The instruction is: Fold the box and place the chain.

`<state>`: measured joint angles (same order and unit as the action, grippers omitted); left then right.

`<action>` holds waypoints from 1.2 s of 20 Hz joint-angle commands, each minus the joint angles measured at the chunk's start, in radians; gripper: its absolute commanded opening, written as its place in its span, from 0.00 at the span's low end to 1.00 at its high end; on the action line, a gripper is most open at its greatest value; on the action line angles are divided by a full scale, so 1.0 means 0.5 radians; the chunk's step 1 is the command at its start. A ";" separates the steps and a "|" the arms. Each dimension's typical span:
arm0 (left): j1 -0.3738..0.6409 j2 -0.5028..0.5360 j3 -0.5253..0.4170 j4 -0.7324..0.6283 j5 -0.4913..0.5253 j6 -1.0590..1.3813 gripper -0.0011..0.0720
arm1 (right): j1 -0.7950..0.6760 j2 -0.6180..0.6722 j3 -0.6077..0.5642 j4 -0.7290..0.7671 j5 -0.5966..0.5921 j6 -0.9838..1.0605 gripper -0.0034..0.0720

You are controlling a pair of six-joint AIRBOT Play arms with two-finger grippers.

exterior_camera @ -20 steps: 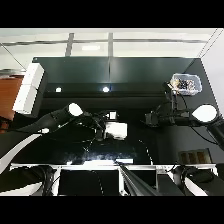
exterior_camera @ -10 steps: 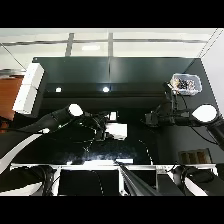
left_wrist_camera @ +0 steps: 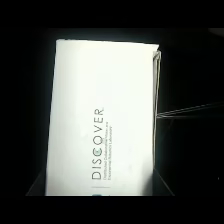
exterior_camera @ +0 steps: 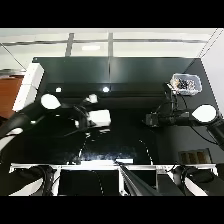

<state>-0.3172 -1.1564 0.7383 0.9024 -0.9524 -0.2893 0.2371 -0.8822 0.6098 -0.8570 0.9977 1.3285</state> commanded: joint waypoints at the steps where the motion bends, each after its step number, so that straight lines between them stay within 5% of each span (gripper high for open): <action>1: 0.491 0.275 -0.107 0.314 -0.281 -0.451 0.52 | 0.000 0.001 0.002 -0.031 -0.017 -0.001 0.08; 8: 1.864 0.604 -0.335 0.495 -0.767 -0.710 0.52 | 0.040 0.001 0.002 -0.031 -0.073 -0.113 0.08; 12: 2.454 0.626 -0.335 0.479 -0.699 -0.690 0.52 | 0.079 0.001 0.002 -0.022 -0.198 -0.113 0.08; 20: 2.634 0.493 -0.335 0.475 0.047 -0.510 0.52 | 0.078 0.001 0.002 -0.016 -0.211 -0.050 0.08; 24: 2.633 0.271 -0.335 0.323 0.156 -0.303 0.52 | 0.078 0.001 0.002 -0.016 -0.211 0.008 0.08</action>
